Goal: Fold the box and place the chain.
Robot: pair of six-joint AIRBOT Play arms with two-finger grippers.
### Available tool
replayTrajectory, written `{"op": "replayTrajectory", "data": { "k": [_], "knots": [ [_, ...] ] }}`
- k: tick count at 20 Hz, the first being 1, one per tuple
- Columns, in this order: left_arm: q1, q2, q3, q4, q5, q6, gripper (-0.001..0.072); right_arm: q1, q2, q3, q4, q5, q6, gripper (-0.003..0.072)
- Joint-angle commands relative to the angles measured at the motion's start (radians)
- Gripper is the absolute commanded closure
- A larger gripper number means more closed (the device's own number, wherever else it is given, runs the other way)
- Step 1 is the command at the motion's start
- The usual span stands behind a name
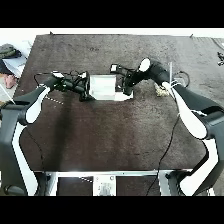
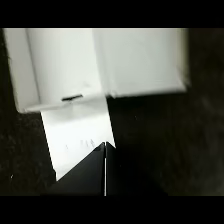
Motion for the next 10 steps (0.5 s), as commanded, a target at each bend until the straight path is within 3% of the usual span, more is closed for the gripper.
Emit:
{"op": "replayTrajectory", "data": {
  "k": [1,5,10],
  "knots": [
    [0.0,-0.001,0.0,0.0,0.0,0.0,0.0355,-0.059,0.061,0.0,-0.029,0.058,0.312,0.0701],
    [0.0,-0.001,0.0,0.0,0.0,0.0,0.0355,-0.176,0.086,0.0,0.079,0.159,0.567,0.0701],
    [0.0,-0.001,0.0,0.0,0.0,0.0,0.0355,-0.285,0.086,-0.106,0.23,0.151,0.645,0.0701]
  ]
}}
